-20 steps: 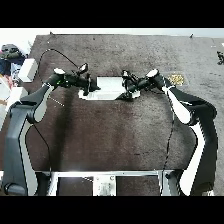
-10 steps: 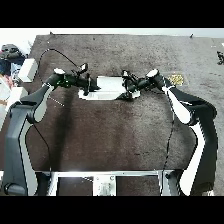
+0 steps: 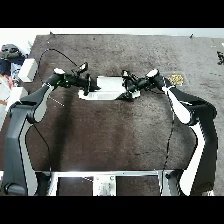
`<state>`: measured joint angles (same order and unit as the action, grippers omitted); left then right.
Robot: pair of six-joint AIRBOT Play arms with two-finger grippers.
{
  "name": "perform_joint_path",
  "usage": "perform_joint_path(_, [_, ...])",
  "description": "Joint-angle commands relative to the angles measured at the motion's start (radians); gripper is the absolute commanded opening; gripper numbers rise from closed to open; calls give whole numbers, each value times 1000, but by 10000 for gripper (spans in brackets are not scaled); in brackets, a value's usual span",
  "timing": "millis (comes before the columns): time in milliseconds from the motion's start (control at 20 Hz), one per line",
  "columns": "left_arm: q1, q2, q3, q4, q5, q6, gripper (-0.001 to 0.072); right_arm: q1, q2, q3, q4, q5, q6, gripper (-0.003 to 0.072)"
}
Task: Fold the box and place the chain.
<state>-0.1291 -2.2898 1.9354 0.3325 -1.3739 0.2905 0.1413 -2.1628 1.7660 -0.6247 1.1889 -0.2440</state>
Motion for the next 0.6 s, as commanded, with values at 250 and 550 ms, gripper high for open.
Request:
perform_joint_path(250, [4, 1, 4, 33, 0, -4, 414, 1, 0, 0, 0, 1, 0, 467])
perform_joint_path(550, [90, 2, 103, 10, -180, -125, 414, 1, 0, 0, 0, 1, 0, 467])
